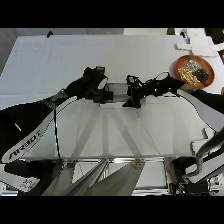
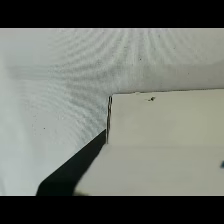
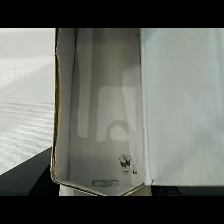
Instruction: Fold the box and place the chain.
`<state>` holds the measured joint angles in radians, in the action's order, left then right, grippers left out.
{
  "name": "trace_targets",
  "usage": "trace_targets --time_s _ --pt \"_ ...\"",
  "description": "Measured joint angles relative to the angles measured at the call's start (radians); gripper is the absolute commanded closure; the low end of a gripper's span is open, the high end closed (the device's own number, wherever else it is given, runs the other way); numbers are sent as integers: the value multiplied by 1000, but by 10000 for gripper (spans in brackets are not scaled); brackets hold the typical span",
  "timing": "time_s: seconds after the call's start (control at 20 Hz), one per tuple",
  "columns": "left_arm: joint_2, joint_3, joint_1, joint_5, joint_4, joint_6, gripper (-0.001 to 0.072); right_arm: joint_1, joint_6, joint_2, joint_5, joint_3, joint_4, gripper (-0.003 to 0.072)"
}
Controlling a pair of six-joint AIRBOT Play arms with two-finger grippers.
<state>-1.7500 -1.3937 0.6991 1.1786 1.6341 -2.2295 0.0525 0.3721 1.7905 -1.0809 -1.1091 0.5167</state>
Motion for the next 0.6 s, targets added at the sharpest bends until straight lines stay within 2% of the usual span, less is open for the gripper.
trace_targets --time_s 0.05,0.1,0.15,0.4,0.6 --pt "-1 1 0 -4 -3 4 335 0 2 0 -2 0 0 280" --pt "-1 1 0 -7 -6 4 190 0 2 0 -2 0 0 280" --pt "-1 0 -1 -5 -6 5 128 0 2 0 -2 0 1 280" --pt "14 1 -20 41 -19 23 129 0 1 0 -2 0 0 280" --pt "71 1 -63 71 -70 148 131 0 -1 0 -2 0 0 280"
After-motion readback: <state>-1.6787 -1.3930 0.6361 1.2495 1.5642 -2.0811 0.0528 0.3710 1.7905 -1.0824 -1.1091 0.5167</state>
